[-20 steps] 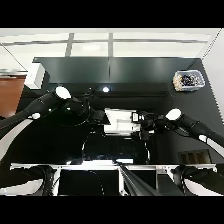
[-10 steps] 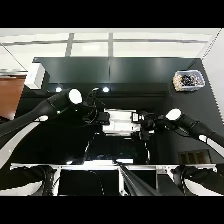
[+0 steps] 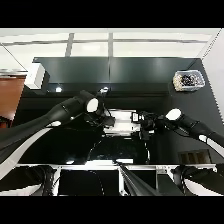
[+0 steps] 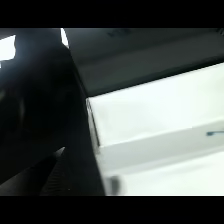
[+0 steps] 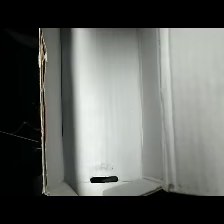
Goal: Fold the box and place the chain.
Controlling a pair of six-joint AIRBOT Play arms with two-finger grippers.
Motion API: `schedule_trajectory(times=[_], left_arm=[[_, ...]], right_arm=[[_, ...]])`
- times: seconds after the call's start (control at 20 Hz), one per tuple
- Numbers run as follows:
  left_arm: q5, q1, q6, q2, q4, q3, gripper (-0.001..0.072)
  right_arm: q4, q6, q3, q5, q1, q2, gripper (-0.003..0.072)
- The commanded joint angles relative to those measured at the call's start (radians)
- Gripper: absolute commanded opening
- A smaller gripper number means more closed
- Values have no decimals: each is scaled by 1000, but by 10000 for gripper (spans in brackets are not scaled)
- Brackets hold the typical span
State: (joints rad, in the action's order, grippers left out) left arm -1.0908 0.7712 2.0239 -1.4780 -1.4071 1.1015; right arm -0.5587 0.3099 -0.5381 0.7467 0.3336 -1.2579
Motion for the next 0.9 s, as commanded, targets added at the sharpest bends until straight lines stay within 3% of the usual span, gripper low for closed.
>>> schedule_trajectory(times=[0.0,0.35,0.6,0.65,0.7,0.75,0.85], left_arm=[[-3,57,188,-24,-88,34,482],[-17,63,262,-63,-76,36,481],[-21,64,252,-105,-32,88,478],[-22,63,251,-109,-27,98,380],[-22,63,251,-110,-28,103,187],[-21,63,250,-110,-28,104,62],[-22,63,250,-110,-28,104,23]], right_arm=[[0,0,0,0,1,0,474],[0,0,0,0,1,0,474],[0,0,0,0,1,0,474],[0,0,0,0,1,0,474],[0,0,0,1,1,0,474],[0,0,0,0,1,0,474],[0,0,0,1,1,0,474]])
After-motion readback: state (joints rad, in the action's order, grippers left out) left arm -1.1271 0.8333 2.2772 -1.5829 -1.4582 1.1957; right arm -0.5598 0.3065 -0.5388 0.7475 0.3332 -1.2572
